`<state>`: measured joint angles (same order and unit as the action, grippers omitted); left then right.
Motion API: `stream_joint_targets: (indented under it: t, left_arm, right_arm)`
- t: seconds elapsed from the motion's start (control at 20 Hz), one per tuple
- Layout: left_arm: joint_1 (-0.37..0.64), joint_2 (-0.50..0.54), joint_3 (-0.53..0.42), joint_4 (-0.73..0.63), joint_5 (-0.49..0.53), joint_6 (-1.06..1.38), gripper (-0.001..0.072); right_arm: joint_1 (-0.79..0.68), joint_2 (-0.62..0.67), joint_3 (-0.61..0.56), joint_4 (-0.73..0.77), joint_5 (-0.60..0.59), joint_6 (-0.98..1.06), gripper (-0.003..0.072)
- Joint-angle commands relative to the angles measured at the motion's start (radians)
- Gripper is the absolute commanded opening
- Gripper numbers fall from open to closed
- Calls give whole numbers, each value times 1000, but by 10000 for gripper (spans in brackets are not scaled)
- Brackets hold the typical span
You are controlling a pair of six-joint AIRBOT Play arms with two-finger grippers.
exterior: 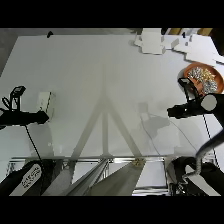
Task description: Fold the box and place the chain.
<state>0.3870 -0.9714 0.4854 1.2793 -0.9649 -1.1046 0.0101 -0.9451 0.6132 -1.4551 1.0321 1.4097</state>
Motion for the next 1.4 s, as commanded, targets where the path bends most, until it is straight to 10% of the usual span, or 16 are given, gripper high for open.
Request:
stream_joint_targets:
  t: [0.0, 0.65, 1.35]
  left_arm:
    - [-1, 0, -8, 64, -36, -72, 697]
    - [-3, 535, -8, 8, -276, -72, 696]
    - [-84, 561, -8, 16, -321, -71, 695]
  right_arm:
    - [-1, 0, 0, 0, 0, 0, 22]
    - [-1, 0, 0, 0, 0, 0, 22]
    - [-1, 0, 0, 0, 0, 0, 22]
